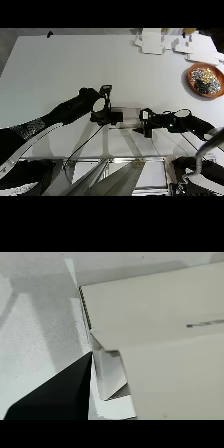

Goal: Fold the box and place the chain.

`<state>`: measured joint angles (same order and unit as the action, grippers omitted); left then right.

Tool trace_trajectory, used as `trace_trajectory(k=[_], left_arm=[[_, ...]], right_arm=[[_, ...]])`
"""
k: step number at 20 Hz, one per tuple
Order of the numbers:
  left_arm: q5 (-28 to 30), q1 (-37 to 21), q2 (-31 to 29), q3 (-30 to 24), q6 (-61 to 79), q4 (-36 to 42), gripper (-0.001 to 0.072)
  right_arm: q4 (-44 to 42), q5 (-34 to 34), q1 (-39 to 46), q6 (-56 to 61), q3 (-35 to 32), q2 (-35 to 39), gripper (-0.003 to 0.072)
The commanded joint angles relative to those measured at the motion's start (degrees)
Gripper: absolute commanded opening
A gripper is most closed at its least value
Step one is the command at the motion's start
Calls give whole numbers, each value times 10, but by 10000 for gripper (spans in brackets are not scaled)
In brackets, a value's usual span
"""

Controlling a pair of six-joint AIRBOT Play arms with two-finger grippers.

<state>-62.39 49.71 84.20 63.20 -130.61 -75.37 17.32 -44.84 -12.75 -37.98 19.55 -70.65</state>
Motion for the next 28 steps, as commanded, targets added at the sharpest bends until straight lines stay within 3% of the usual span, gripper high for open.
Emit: trace_trajectory(k=[1,14,16,19,28], left_arm=[[1,11,5,2,-49,-37,292],[-3,29,46,4,-61,-50,264],[-27,29,58,22,-59,-54,200],[-78,30,86,73,-59,-66,198],[-81,29,95,80,-88,-63,199]], right_arm=[[0,0,0,0,0,0,439],[0,0,0,0,0,0,439],[0,0,0,0,0,0,439],[0,0,0,0,0,0,439],[0,0,0,0,0,0,439]])
